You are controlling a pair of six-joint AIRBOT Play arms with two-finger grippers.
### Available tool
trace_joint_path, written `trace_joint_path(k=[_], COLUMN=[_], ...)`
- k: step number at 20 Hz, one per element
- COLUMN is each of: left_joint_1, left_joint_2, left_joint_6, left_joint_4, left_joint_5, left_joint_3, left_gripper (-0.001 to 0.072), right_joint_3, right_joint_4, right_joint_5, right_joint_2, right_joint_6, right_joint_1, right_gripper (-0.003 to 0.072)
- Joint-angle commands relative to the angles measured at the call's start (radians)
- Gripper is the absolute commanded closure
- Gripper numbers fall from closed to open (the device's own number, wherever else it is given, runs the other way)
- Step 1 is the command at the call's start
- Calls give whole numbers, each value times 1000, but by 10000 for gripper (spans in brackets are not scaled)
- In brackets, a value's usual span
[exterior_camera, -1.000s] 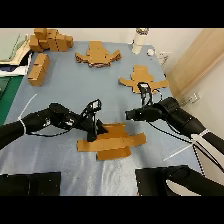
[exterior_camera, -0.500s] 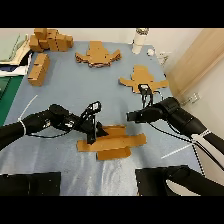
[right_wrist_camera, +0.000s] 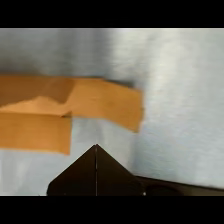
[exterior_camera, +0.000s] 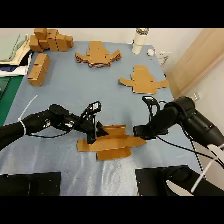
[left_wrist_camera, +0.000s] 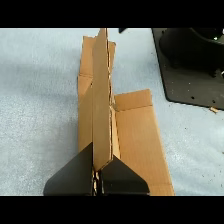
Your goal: Fold the box.
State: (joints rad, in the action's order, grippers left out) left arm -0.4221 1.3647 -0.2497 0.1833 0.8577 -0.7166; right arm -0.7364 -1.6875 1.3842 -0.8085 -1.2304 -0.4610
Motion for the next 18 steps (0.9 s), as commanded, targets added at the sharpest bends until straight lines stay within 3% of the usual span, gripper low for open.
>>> trace_joint_path(k=[1,5,9,10,11,12,13,16,18], left_joint_1=[0,0,0,0,0,0,0,0,0], left_joint_2=[1,1,1,1,1,1,1,1,1], left_joint_6=[0,0,0,0,0,0,0,0,0], left_joint_4=[0,0,0,0,0,0,0,0,0], left_joint_5=[-1,-1,-1,-1,-1,-2,-2,-1,-1], left_joint_3=[1,1,1,1,1,1,1,1,1], left_gripper=[696,696,696,696,696,696,696,696,696], right_joint_3=[54,219,313,323,332,338,338,338,338], right_joint_4=[-64,-66,251,307,351,392,409,517,653], right_joint_5=[-145,-288,-386,-400,-412,-414,-415,-439,-444], right_joint_2=[109,142,145,137,126,112,97,44,11], right_joint_6=[-196,-488,-313,-295,-280,-267,-268,-221,-103], right_joint_1=[-117,-381,-768,-839,-887,-909,-910,-910,-910], right_gripper=[684,686,683,605,323,128,100,119,281])
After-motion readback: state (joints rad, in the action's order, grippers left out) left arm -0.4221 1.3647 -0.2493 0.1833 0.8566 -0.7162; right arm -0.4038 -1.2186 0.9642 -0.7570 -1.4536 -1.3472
